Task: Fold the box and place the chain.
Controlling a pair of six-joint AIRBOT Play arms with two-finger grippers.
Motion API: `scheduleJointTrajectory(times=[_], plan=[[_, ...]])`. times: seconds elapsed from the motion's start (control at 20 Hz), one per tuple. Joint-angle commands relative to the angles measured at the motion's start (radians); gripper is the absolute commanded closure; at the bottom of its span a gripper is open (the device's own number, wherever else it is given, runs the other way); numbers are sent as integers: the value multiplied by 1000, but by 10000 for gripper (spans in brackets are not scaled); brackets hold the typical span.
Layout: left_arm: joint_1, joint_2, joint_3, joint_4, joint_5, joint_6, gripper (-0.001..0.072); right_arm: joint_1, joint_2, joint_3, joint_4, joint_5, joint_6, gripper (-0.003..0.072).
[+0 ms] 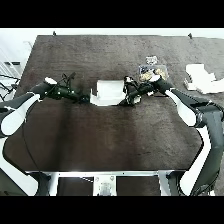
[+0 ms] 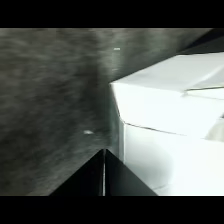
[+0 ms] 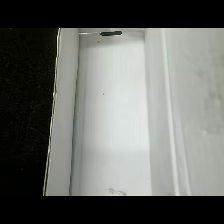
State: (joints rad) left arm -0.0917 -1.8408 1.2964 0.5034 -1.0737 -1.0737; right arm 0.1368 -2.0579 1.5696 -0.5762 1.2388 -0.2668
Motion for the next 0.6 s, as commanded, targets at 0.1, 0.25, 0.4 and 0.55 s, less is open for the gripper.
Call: scheduleJointTrajectory(times=[0.1, 0.25, 0.4, 0.55], plan=[[-2, 0, 0, -151, -34, 89, 402, 1, 0, 0, 0, 0, 0, 145], [-2, 3, 0, -155, -49, 89, 402, 1, 0, 0, 0, 0, 0, 145], [-2, 5, 0, -199, -59, 114, 402, 1, 0, 0, 0, 0, 0, 145], [-2, 5, 0, -218, -71, 125, 401, 1, 0, 0, 0, 0, 0, 145]])
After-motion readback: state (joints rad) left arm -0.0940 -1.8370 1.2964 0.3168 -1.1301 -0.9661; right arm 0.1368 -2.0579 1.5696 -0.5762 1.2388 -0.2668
